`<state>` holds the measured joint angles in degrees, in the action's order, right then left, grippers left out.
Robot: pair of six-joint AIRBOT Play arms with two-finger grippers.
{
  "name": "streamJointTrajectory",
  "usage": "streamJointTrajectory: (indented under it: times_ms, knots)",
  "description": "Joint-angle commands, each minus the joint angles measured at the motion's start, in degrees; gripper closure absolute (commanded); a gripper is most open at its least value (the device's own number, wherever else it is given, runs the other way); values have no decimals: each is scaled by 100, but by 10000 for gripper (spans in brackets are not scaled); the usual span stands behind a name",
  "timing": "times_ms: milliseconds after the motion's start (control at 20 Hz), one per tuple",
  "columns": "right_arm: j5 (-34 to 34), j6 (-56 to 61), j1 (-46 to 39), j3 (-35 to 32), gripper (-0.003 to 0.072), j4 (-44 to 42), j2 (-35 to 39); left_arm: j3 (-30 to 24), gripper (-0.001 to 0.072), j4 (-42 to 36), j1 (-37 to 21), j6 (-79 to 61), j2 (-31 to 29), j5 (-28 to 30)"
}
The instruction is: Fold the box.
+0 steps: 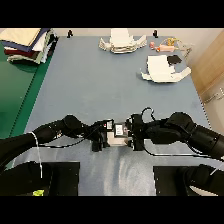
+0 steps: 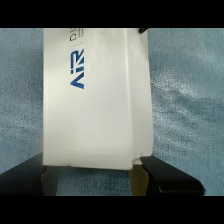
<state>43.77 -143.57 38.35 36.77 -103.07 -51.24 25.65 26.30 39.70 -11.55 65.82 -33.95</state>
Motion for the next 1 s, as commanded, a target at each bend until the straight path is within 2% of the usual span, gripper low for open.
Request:
streamJointTrajectory:
  times_ms: [0, 200, 450, 950]
  knots:
    - [4, 17, -2, 7, 77, -24, 24, 0, 238, 4, -4, 0, -4, -7]
    - [-66, 17, -2, 9, 99, -20, 24, 0, 239, 4, -4, 0, -4, -7]
    - [-28, 168, -2, 225, 99, -17, 24, 0, 239, 4, -4, 0, -4, -7]
    - [7, 422, -2, 232, 100, 221, -52, 0, 239, 4, -4, 0, -4, -7]
